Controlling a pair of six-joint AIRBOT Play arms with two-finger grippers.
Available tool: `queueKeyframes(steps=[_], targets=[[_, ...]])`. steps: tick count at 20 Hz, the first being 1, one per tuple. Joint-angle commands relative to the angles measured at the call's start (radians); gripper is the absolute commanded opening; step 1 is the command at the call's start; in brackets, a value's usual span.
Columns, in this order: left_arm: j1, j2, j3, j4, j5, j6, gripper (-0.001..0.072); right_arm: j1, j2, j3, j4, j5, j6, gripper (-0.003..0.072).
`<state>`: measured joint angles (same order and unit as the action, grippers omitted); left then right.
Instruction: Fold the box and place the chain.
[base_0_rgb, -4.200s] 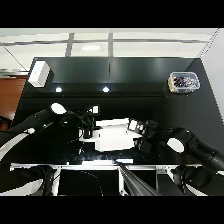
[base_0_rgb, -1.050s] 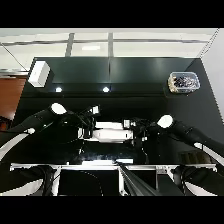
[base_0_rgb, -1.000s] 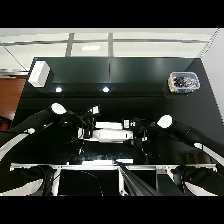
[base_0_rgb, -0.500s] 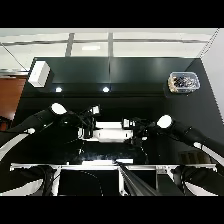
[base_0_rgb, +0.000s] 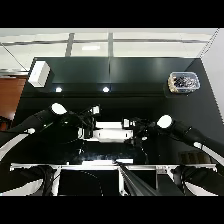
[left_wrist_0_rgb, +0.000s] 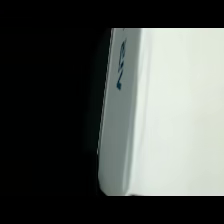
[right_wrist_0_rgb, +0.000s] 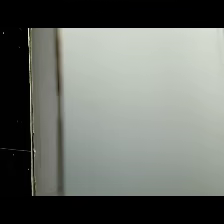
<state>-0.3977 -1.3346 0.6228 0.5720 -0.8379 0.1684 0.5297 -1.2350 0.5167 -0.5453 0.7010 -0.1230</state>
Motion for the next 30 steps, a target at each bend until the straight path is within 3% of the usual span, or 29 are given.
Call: queueKeyframes(steps=[1,13,14,15,18,19,21,23,25,29,30], targets=[[0.001,0.0,0.0,0.0,0.0,0.0,0.0026,-0.005,0.0,0.0,-0.01,0.013,0.001,0.0631],[0.001,0.0,0.0,0.0,0.0,0.0,0.0026,-0.021,0.0,-0.002,-0.014,-0.01,0.007,0.0631],[0.001,0.0,0.0,0.0,0.0,0.0,0.0026,-0.021,0.0,-0.002,-0.016,-0.009,0.007,0.0604],[0.0,0.0,0.0,0.0,0.0,0.0,0.0026,-0.021,0.0,-0.002,-0.017,-0.007,0.007,0.0472],[0.0,0.0,0.0,-0.001,0.0,0.0,0.0028,-0.021,0.0,-0.002,-0.017,-0.007,0.007,0.0442],[0.0,0.001,0.0,-0.002,-0.001,0.0,0.007,-0.021,0.0,-0.002,-0.017,-0.007,0.007,0.0442],[0.002,0.018,0.007,0.005,-0.004,-0.039,0.0356,-0.021,0.0,-0.002,-0.017,-0.007,0.007,0.0442],[0.008,0.055,0.034,0.067,-0.036,-0.087,0.0531,-0.021,0.0,-0.002,-0.017,-0.007,0.007,0.0442],[0.019,0.11,0.066,0.179,-0.084,-0.2,0.0586,-0.021,0.0,-0.002,-0.016,-0.007,0.007,0.0442],[0.055,0.251,0.098,0.43,-0.234,-0.577,0.0571,-0.021,0.0,-0.002,-0.017,-0.007,0.007,0.0442],[0.058,0.282,0.1,0.473,-0.302,-0.664,0.0413,-0.021,0.0,-0.002,-0.017,-0.006,0.007,0.0442]])
